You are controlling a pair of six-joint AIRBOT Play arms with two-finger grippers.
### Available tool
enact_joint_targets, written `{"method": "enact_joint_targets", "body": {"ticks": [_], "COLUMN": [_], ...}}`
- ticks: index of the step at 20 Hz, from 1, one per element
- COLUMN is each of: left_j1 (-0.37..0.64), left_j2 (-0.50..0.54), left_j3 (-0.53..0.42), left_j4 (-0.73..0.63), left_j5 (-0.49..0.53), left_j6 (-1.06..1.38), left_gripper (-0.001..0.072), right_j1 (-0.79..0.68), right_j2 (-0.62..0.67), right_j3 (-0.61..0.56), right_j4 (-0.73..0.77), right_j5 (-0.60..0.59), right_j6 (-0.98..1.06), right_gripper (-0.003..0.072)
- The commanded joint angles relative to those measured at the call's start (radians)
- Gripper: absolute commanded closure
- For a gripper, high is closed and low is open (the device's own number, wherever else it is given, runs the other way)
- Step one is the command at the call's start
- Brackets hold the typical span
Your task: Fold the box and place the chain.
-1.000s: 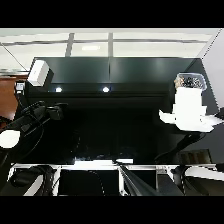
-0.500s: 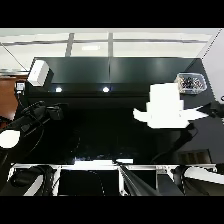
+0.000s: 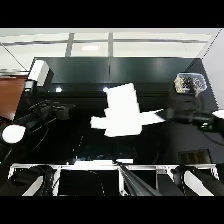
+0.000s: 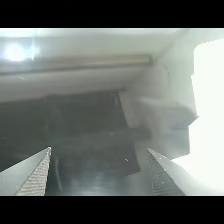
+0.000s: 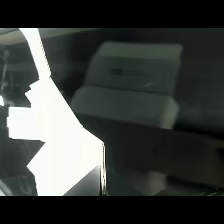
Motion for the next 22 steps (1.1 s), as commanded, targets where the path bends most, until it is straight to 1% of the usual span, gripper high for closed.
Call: {"method": "enact_joint_targets", "body": {"ticks": [1,2,3,5,6,7,8,10,12,13,15,17,18,19,20,21,22], "left_j1": [-0.029,-0.021,-0.004,0.049,0.080,0.105,0.119,0.109,0.083,0.065,0.026,-0.008,-0.018,-0.024,-0.023,-0.019,-0.017], "left_j2": [-0.195,-0.289,-0.385,-0.562,-0.639,-0.708,-0.773,-0.863,-0.930,-0.956,-0.988,-1.014,-1.023,-1.028,-1.030,-1.030,-1.030], "left_j3": [0.107,0.162,0.223,0.332,0.369,0.397,0.422,0.450,0.460,0.463,0.478,0.513,0.534,0.555,0.570,0.582,0.591], "left_j4": [-0.079,-0.114,-0.171,-0.361,-0.457,-0.524,-0.540,-0.491,-0.531,-0.550,-0.523,-0.476,-0.448,-0.421,-0.412,-0.412,-0.412], "left_j5": [-0.095,-0.139,-0.223,-0.452,-0.572,-0.669,-0.743,-0.814,-0.890,-0.918,-0.918,-0.917,-0.916,-0.912,-0.910,-0.910,-0.911], "left_j6": [0.022,0.055,0.121,0.303,0.386,0.438,0.447,0.453,0.547,0.595,0.656,0.690,0.703,0.716,0.730,0.742,0.767], "left_gripper": [0.0006,0.0006,0.0006,0.0006,0.0007,0.0007,0.0006,0.0006,0.0007,0.0019,0.0057,0.0198,0.0337,0.0462,0.0523,0.0612,0.0678], "right_j1": [0.254,0.308,0.354,0.412,0.426,0.435,0.439,0.439,0.439,0.439,0.439,0.438,0.438,0.438,0.438,0.438,0.438], "right_j2": [0.084,0.083,0.083,0.084,0.083,0.084,0.083,0.084,0.084,0.084,0.083,0.083,0.084,0.083,0.084,0.084,0.084], "right_j3": [-0.117,-0.118,-0.118,-0.118,-0.118,-0.118,-0.118,-0.118,-0.118,-0.118,-0.118,-0.118,-0.118,-0.118,-0.118,-0.118,-0.117], "right_j4": [0.072,0.071,0.078,0.081,0.081,0.081,0.084,0.093,0.094,0.094,0.092,0.091,0.090,0.086,0.074,0.056,0.028], "right_j5": [-0.274,-0.315,-0.345,-0.368,-0.367,-0.367,-0.367,-0.364,-0.364,-0.364,-0.364,-0.364,-0.364,-0.364,-0.364,-0.363,-0.360], "right_j6": [0.005,0.018,0.021,0.022,0.023,0.023,0.023,0.023,0.023,0.023,0.023,0.023,0.023,0.023,0.023,0.023,0.022], "right_gripper": [0.0672,0.0671,0.0671,0.0671,0.0671,0.0671,0.0671,0.0671,0.0671,0.0671,0.0671,0.0671,0.0671,0.0671,0.0671,0.0671,0.0670]}}
